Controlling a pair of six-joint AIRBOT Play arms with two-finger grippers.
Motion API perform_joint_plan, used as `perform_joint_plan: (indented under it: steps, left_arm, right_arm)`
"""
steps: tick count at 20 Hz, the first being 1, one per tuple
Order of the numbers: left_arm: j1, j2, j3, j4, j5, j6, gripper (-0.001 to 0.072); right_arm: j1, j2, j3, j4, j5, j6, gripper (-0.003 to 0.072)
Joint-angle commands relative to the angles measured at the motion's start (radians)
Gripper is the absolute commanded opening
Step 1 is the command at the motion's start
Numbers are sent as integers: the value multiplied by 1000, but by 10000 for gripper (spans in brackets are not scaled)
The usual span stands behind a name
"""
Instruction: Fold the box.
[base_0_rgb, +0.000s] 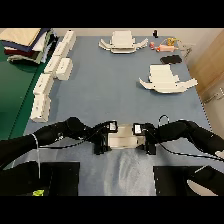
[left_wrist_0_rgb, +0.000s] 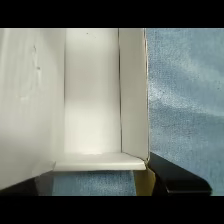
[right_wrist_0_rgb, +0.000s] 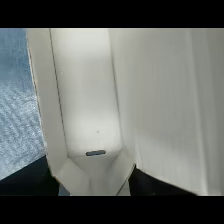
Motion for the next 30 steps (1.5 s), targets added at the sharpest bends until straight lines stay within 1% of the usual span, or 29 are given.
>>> perform_joint_plan:
  steps: [1,2,4,26,27,28,30]
  left_arm:
    - [-16,-3,0,3,13,2,551]
    - [-18,-3,0,7,8,1,526]
    - [-18,-3,0,7,1,1,522]
    - [-18,-2,0,6,7,1,522]
    - [-18,-2,0,6,6,1,523]
    - [-18,-2,0,6,6,1,523]
    - [-18,-2,0,6,6,1,523]
  right_arm:
    - [0,0,0,0,0,0,508]
    - [0,0,0,0,0,0,508]
    - [0,0,0,0,0,0,508]
    - [0,0,0,0,15,0,508]
    - [0,0,0,1,15,0,562]
    - [0,0,0,0,15,11,719]
    - [0,9,1,-2,13,79,717]
